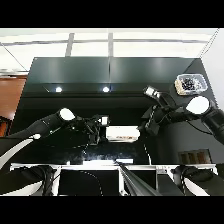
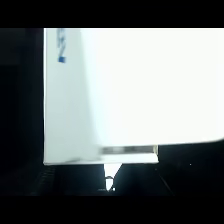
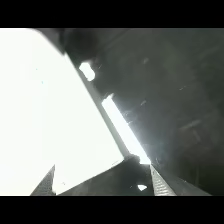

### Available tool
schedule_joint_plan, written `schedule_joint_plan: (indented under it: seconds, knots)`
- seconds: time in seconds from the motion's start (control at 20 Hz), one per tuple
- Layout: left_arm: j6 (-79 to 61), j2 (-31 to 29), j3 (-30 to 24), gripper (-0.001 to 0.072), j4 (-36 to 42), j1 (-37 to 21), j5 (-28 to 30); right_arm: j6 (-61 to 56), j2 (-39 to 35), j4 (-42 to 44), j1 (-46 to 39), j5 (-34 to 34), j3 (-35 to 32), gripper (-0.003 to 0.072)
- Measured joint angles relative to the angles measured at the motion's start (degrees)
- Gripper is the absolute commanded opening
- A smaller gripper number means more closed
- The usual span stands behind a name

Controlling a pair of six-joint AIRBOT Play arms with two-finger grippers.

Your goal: Fold the box and place the chain.

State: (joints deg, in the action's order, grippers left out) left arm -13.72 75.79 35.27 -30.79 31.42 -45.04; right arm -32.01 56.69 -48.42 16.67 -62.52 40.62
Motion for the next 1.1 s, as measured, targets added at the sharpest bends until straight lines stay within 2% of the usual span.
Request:
schedule_joint_plan:
  seconds: [0.3, 0.95, 1.0, 1.05, 1.1]
  knots:
    - [0.1, 0.0, 0.0, 0.0412, 0.0, 0.0, 0.0, 9.6, -0.4, -2.0, 4.6, -0.1, -1.0, 0.0702]
    - [0.1, 0.0, 0.0, 0.0412, 0.0, 0.0, -0.1, 14.1, 2.0, -2.6, 12.3, 5.5, -1.1, 0.07]
    - [0.2, 0.0, 0.0, 0.0412, 0.0, 0.0, -0.1, 14.2, 2.1, -2.6, 12.5, 5.8, -1.1, 0.0658]
    - [0.2, 0.0, 0.0, 0.0412, 0.0, 0.0, -0.1, 14.3, 2.2, -2.6, 12.5, 6.0, -1.1, 0.0652]
    - [0.2, 0.0, 0.0, 0.0412, 0.0, 0.0, -0.1, 14.3, 2.3, -2.6, 12.6, 6.1, -1.1, 0.06]
